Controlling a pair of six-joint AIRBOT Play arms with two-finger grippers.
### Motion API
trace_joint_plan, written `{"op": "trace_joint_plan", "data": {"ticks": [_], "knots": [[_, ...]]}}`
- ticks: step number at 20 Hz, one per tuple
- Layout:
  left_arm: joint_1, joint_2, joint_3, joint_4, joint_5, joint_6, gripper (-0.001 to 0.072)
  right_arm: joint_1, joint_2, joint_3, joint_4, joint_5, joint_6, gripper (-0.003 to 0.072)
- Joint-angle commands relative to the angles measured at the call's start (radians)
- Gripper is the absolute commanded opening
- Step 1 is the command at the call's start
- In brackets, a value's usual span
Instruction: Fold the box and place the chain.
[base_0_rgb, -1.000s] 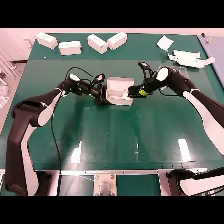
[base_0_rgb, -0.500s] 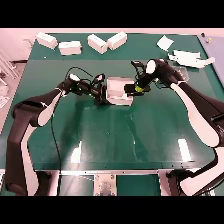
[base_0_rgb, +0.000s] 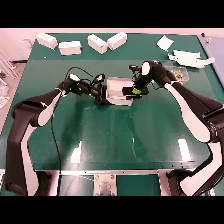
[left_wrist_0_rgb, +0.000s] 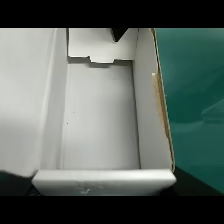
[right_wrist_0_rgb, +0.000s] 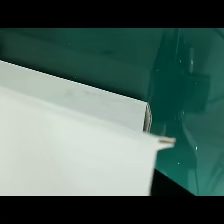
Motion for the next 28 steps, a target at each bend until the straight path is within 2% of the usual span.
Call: {"op": "trace_joint_plan", "data": {"ticks": [1, 6, 13, 22, 26, 28], "knots": [[0.000, 0.000, 0.000, 0.000, 0.001, 0.000, 0.0524, 0.005, -0.018, 0.023, -0.045, 0.006, 0.017, 0.0312], [0.000, 0.000, 0.000, 0.000, 0.001, 0.000, 0.0524, 0.017, -0.061, 0.091, -0.049, 0.026, 0.017, 0.0298], [0.000, 0.000, 0.000, 0.000, 0.001, 0.000, 0.0524, 0.031, -0.077, 0.097, -0.076, 0.040, 0.043, 0.0296], [0.000, 0.000, 0.000, 0.000, 0.001, 0.000, 0.0524, 0.037, -0.095, 0.109, -0.075, 0.043, 0.046, 0.0009], [0.000, 0.000, 0.000, 0.000, 0.001, 0.000, 0.0524, 0.036, -0.095, 0.129, -0.076, 0.045, 0.045, 0.0017], [0.000, 0.000, 0.000, 0.000, 0.001, 0.000, 0.0524, 0.033, -0.095, 0.147, -0.079, 0.054, 0.045, 0.0205]]}}
